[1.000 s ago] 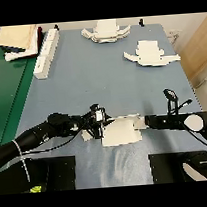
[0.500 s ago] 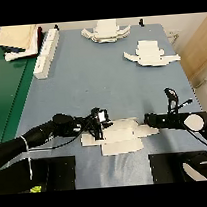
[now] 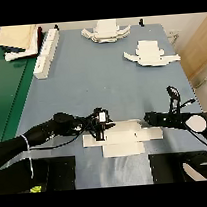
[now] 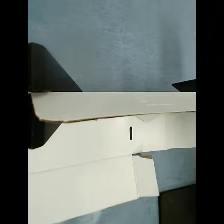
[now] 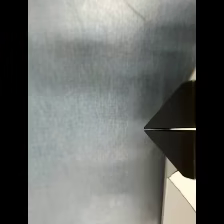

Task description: Fold the box.

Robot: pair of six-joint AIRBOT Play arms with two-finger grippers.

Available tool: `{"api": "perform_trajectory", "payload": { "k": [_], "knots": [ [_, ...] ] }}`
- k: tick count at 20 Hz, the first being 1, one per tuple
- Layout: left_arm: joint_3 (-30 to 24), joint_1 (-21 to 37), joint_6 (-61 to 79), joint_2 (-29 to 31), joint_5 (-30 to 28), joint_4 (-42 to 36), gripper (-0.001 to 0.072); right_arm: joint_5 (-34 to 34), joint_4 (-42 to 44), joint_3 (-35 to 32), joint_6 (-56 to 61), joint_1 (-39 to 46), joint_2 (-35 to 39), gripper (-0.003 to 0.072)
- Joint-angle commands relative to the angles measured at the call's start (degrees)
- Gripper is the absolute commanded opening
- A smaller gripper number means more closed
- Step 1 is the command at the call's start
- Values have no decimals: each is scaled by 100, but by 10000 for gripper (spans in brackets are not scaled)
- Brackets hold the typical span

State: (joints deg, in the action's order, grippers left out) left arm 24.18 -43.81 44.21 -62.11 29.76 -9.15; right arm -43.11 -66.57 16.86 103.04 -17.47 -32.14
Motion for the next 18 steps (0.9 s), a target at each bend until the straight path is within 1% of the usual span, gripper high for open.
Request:
{"api": "perform_trajectory", "payload": {
  "k": [1,3,4,5,11,18],
  "knots": [
    [240,138,114,-4,66,39,14,247,-2,0,4,-4,205,3],
    [319,326,166,-4,249,39,14,297,-4,0,2,-4,291,3],
    [313,363,168,-4,411,50,14,326,-4,0,4,-4,337,3],
    [297,348,168,-7,428,107,14,374,-2,2,4,-4,372,3],
    [9,308,605,-332,417,162,14,791,-4,120,2,-4,411,3],
    [-44,308,356,-409,328,164,14,802,-4,122,2,-4,411,3]
  ]
}}
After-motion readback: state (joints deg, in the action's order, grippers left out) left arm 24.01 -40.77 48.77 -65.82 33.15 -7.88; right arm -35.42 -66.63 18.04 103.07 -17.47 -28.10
